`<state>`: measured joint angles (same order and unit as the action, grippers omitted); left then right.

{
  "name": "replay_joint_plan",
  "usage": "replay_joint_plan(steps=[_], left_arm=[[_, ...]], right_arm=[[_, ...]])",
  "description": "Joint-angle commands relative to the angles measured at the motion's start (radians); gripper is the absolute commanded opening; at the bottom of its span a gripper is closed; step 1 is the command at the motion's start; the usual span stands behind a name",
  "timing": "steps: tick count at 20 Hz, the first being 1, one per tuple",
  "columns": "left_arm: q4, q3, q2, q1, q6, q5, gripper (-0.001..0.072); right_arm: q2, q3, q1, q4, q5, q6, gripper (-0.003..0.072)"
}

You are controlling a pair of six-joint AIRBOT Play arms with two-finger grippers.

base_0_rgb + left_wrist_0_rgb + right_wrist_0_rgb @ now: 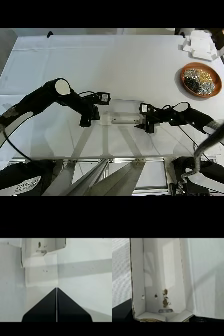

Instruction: Fold the box and place the chain.

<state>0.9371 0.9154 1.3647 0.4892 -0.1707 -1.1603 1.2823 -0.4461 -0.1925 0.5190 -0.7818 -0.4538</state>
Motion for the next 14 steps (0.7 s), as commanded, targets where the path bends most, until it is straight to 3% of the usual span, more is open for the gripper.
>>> replay_joint_plan(steps=[1, 5, 9, 14], left_arm=[[-0.072, -0.002, 0.08, -0.001, 0.151, 0.06, 0.001], [-0.047, -0.002, 0.131, -0.002, 0.149, 0.117, 0.0013], [-0.05, -0.002, 0.179, 0.009, 0.149, 0.167, 0.009], [-0.05, -0.002, 0.18, 0.034, 0.148, 0.23, 0.0092]], right_arm=[[0.0, 0.0, -0.001, 0.0, 0.0, 0.0, 0.0326], [0.0, 0.0, -0.001, 0.0, 0.0, 0.0, 0.0326], [0.0, 0.0, -0.001, 0.0, 0.0, 0.0, 0.0326], [0.0, 0.0, -0.001, 0.0, 0.0, 0.0, 0.0326]])
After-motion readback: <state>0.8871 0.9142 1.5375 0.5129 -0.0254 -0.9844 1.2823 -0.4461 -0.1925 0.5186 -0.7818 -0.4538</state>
